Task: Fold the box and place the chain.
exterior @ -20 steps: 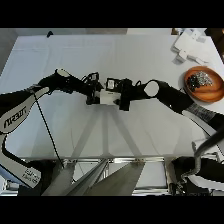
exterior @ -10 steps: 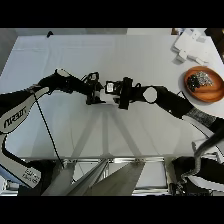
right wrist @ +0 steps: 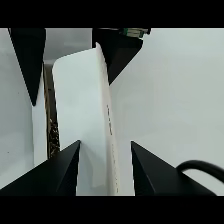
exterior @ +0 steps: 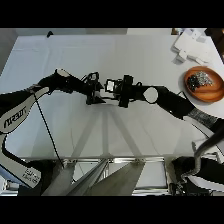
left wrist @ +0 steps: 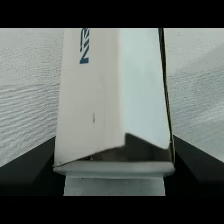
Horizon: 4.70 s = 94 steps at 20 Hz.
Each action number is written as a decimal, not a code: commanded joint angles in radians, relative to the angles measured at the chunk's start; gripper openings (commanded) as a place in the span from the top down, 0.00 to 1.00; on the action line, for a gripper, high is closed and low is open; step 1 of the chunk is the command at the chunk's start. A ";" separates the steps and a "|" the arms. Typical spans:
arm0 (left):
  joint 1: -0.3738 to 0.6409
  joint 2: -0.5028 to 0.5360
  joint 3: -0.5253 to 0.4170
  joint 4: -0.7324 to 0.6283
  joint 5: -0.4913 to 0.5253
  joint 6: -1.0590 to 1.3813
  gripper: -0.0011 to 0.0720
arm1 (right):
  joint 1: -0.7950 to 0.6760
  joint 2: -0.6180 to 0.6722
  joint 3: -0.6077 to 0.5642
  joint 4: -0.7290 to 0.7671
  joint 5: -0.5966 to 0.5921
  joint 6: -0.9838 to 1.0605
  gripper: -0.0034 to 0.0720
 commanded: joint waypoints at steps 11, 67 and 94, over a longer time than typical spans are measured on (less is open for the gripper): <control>0.000 0.000 0.000 0.000 0.000 0.001 0.39 | 0.001 -0.014 -0.039 -0.001 0.045 0.060 0.61; 0.000 0.000 0.000 0.000 0.000 0.000 0.39 | -0.016 -0.175 0.143 0.626 0.161 0.705 0.95; 0.000 0.000 0.000 0.000 0.000 0.000 0.39 | -0.019 -0.120 0.143 0.294 0.187 0.916 0.95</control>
